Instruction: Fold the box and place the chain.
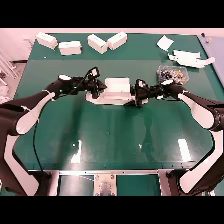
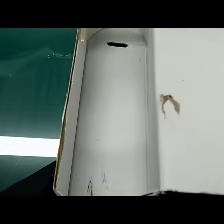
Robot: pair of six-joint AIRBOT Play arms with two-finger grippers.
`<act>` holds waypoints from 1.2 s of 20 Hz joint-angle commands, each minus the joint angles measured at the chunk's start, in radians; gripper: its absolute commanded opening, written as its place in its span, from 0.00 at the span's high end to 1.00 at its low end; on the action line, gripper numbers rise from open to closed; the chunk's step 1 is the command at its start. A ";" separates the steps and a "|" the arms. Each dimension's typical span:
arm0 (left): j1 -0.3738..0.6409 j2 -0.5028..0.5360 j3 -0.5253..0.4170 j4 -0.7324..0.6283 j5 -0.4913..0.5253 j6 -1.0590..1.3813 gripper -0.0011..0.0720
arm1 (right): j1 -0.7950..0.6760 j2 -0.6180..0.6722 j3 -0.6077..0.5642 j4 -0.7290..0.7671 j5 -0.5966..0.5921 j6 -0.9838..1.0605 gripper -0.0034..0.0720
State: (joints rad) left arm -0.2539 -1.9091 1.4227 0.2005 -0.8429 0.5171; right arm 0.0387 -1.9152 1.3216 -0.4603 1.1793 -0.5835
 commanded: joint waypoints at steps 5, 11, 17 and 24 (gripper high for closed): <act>-0.001 -0.010 0.000 0.026 -0.024 -0.011 0.96 | 0.001 0.000 0.000 0.000 0.000 -0.001 0.18; -0.001 -0.010 0.000 0.040 -0.029 -0.011 0.96 | 0.001 0.000 0.000 0.000 0.000 -0.001 0.18; -0.001 -0.005 0.001 0.040 -0.027 -0.010 0.96 | 0.001 0.000 0.000 0.000 0.000 -0.001 0.18; 0.041 0.003 0.137 0.061 -0.229 -0.122 0.72 | 0.001 0.000 0.000 0.000 0.000 -0.001 0.18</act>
State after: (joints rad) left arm -0.2348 -1.9079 1.5063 0.2520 -0.9676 0.4641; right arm 0.0391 -1.9152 1.3216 -0.4618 1.1797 -0.5861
